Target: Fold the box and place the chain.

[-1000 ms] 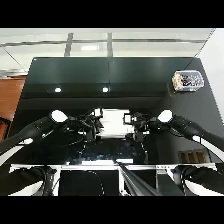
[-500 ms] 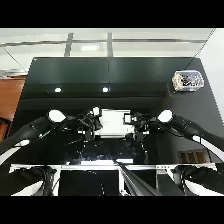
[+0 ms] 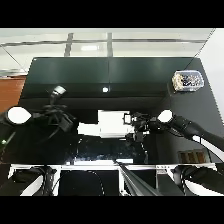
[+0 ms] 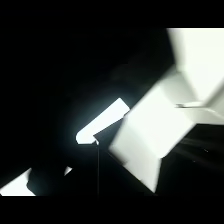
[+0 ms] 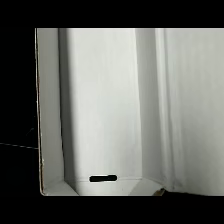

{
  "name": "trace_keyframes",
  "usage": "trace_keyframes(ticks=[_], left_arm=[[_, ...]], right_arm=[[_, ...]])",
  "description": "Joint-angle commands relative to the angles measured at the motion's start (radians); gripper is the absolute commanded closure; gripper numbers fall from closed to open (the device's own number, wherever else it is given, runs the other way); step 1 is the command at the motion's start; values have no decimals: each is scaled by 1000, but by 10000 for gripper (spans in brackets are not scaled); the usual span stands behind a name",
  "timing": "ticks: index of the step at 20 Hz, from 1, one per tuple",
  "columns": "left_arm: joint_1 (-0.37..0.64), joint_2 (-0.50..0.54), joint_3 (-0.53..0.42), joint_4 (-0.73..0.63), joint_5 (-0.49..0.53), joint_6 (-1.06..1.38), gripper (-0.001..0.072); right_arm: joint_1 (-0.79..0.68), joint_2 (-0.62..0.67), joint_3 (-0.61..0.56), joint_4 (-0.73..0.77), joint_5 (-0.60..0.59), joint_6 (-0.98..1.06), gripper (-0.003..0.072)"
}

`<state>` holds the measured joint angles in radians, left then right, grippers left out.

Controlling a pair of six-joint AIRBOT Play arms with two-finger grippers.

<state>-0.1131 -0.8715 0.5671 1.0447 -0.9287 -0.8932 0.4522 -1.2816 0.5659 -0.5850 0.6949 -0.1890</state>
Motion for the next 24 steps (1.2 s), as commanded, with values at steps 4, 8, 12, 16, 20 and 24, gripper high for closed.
trace_keyframes(ticks=[4, 8, 12, 16, 20, 24], left_arm=[[382, -201, -33, -283, -386, -310, 687], [332, -400, -41, -328, -305, -278, 688], [151, -478, -33, -338, -222, -251, 687], [72, -496, -24, -502, -234, -49, 686], [73, -496, 0, -534, -273, 4, 359], [66, -496, 56, -534, -323, -5, 1]], right_arm=[[1, -1, -1, 1, 0, 2, 389], [1, -1, -1, 1, 0, 2, 389], [1, -1, -1, 1, 0, 2, 389], [1, -1, -1, 1, 0, 2, 389], [1, -1, -1, 1, 0, 2, 389], [1, -1, -1, 1, 0, 2, 389]])
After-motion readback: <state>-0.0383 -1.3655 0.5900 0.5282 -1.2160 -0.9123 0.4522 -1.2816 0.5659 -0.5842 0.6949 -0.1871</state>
